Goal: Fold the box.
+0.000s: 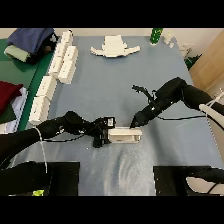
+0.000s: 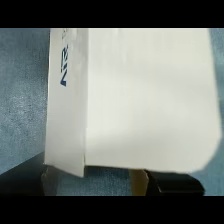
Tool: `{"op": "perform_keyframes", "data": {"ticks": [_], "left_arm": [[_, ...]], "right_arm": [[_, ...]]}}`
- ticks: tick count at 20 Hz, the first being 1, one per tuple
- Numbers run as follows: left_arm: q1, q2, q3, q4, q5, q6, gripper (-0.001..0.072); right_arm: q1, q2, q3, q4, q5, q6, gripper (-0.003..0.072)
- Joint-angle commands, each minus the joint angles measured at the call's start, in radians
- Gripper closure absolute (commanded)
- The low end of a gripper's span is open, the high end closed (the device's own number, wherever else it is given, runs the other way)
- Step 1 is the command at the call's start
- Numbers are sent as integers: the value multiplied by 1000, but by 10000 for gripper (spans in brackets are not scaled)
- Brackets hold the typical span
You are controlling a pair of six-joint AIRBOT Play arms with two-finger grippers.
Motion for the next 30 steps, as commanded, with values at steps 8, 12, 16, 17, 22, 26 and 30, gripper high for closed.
{"op": "perform_keyframes", "data": {"ticks": [8, 12, 16, 17, 22, 26, 30], "left_arm": [[0, 0, 1, 0, 0, 0, 236], [0, 0, 1, 0, 0, 0, 236], [0, 0, 1, 0, 1, 0, 236], [0, 0, 1, 0, 0, 0, 236], [0, 0, 1, 0, 0, 0, 236], [0, 0, 1, 0, 0, 0, 236], [0, 0, 1, 0, 0, 0, 236]], "right_arm": [[294, 348, -261, -238, 526, -16, 687], [444, 433, -346, -294, 630, -16, 687], [541, 502, -378, -451, 708, -5, 687], [549, 505, -378, -486, 725, -9, 686], [555, 503, -378, -524, 747, -179, 204], [555, 492, -378, -524, 750, -356, 158], [555, 433, -378, -524, 767, -490, 158]]}}
